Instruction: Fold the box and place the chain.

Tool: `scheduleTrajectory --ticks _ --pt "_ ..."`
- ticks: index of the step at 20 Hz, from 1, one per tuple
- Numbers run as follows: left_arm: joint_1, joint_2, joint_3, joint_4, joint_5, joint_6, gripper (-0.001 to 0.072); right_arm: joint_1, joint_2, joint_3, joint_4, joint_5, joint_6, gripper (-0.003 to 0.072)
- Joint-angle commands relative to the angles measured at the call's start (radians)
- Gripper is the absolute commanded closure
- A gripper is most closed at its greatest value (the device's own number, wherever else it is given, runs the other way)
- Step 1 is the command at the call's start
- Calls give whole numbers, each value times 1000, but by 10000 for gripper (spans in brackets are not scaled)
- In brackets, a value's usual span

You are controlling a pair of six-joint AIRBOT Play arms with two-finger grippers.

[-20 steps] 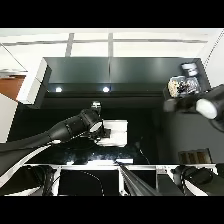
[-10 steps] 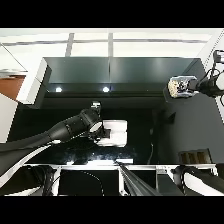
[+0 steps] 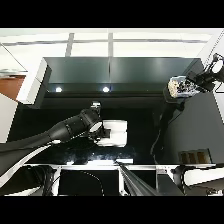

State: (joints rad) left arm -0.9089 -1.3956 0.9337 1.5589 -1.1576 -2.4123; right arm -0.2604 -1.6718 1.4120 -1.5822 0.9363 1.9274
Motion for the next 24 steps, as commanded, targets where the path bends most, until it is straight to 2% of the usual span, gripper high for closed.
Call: scheduleTrajectory --ticks 1,5,6,8,9,10,17,24 --pt "0 0 0 0 4 -1 680 -10 -78 57 17 -27 109 -22" --pt "0 0 0 0 4 -1 680 -14 -105 60 21 -71 217 -20" --pt "0 0 0 0 4 -1 680 -14 -110 60 26 -86 220 70" --pt "0 0 0 -4 4 -1 680 -14 -113 60 40 -100 219 302" --pt "0 0 0 -4 4 -1 680 -14 -113 60 49 -98 203 551" --pt "0 0 0 -4 4 -1 680 -14 -113 60 76 -93 159 639" --pt "0 0 0 -4 4 -1 680 -14 -71 97 108 11 -24 649" --pt "0 0 0 -4 11 -1 680 -25 166 108 110 81 -308 650"
